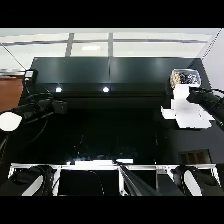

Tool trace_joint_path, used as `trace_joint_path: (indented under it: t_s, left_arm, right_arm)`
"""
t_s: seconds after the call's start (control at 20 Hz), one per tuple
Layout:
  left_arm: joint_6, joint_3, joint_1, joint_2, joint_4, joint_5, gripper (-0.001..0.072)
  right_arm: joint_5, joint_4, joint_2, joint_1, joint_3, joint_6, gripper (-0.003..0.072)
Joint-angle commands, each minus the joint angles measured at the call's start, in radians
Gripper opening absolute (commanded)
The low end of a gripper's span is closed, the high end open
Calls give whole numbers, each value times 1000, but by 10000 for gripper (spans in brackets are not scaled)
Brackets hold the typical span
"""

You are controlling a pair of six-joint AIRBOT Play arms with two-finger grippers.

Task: Fold the box and place the chain.

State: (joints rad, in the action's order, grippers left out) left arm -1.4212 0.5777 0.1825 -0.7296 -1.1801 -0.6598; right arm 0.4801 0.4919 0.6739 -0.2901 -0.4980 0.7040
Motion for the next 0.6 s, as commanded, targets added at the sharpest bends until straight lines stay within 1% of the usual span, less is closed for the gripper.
trace_joint_path:
  t_s: [0.0,0.05,0.1,0.15,0.2,0.25,0.35,0.45,0.5,0.55]
  left_arm:
    - [0,-24,51,0,35,64,30]
    - [0,-24,50,0,36,76,89]
    - [0,-24,51,0,36,86,428]
    - [-1,-24,51,0,37,92,709]
    - [-1,-24,49,0,37,89,710]
    - [-1,-24,50,0,39,79,710]
    - [-1,-24,50,0,39,76,710]
    - [0,-24,50,0,38,77,710]
    - [0,-24,50,0,37,80,710]
    - [0,-24,49,0,37,84,710]
  right_arm:
    - [-2,38,15,3,-18,-55,174]
    - [9,105,33,3,-40,-39,590]
    - [20,165,53,3,-70,-6,704]
    - [53,229,74,0,-104,46,704]
    - [89,304,98,-7,-145,103,704]
    - [82,403,125,-29,-182,210,704]
    - [60,585,208,-146,-260,444,703]
    - [89,597,335,-341,-358,520,702]
    - [129,592,403,-431,-410,526,702]
    - [194,582,476,-525,-466,537,702]
